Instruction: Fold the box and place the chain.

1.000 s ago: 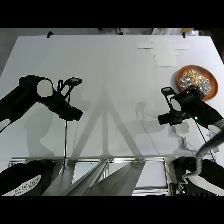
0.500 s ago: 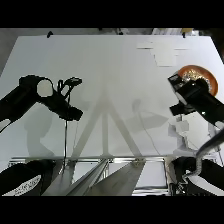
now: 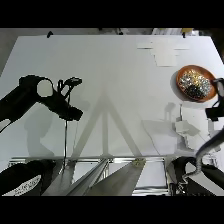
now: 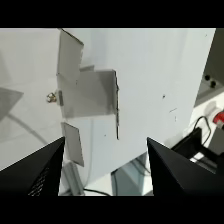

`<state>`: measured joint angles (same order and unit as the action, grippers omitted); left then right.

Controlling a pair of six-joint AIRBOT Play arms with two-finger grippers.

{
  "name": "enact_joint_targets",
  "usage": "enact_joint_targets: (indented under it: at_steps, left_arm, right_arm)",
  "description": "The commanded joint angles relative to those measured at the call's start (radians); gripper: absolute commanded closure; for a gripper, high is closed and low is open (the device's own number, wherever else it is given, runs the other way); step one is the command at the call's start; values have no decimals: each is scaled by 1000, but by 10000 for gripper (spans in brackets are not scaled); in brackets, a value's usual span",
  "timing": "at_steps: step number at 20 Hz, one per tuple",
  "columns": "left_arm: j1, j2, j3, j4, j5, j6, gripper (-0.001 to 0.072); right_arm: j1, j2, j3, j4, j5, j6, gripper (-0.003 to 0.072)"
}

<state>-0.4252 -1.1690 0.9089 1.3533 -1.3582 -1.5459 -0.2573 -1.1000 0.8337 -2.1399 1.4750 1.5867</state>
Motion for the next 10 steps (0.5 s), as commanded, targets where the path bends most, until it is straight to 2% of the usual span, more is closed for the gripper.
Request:
enact_joint_targets:
  at_steps: [1, 4, 9, 10]
  left_arm:
    - [1, 1, 0, 0, 0, 0, 700]
    - [1, 1, 0, 0, 0, 0, 700]
    - [1, 1, 0, 0, 0, 0, 700]
    - [1, 1, 0, 0, 0, 0, 700]
  right_arm:
    - [-177, -2, 1, 73, -29, -91, 164]
    - [-212, -56, 0, 98, -24, -127, 186]
    - [-214, -206, 0, -34, -8, -40, 229]
    - [-214, -229, 0, -34, -23, -35, 289]
